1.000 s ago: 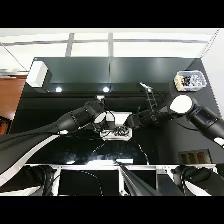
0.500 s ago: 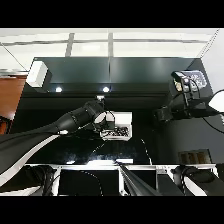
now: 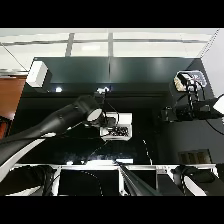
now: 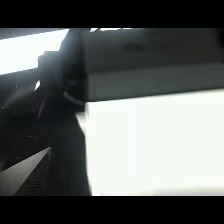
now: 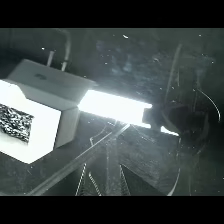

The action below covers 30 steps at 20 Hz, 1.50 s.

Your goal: Fold the box and place the chain.

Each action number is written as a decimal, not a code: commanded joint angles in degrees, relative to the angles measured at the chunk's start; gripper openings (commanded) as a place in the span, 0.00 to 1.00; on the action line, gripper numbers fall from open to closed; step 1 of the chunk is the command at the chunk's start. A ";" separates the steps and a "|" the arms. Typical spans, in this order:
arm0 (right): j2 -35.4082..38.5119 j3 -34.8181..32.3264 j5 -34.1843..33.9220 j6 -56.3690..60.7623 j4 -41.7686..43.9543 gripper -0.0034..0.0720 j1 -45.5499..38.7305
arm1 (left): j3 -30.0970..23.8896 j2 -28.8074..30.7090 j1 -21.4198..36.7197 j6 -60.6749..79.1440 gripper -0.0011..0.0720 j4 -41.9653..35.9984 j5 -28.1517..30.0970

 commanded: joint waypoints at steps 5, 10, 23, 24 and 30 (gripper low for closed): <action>0.07 -0.22 -0.26 0.13 -0.17 0.40 -0.07 | -12.33 23.04 10.99 12.87 0.94 5.07 -1.42; 0.07 -0.22 -1.16 0.15 -0.11 0.40 -0.07 | -36.96 36.22 33.94 58.49 0.94 -45.40 16.55; 0.04 -0.22 -1.68 3.06 -0.09 0.40 -0.04 | -41.29 22.91 32.50 142.59 0.99 -55.74 15.93; 0.04 -0.22 -1.51 4.04 -0.13 0.40 -0.04 | -40.35 19.91 32.28 144.39 0.99 -57.66 16.63; 0.04 -0.22 -1.57 4.24 -0.39 0.40 -0.04 | -32.39 5.75 30.80 147.88 0.99 -59.34 13.55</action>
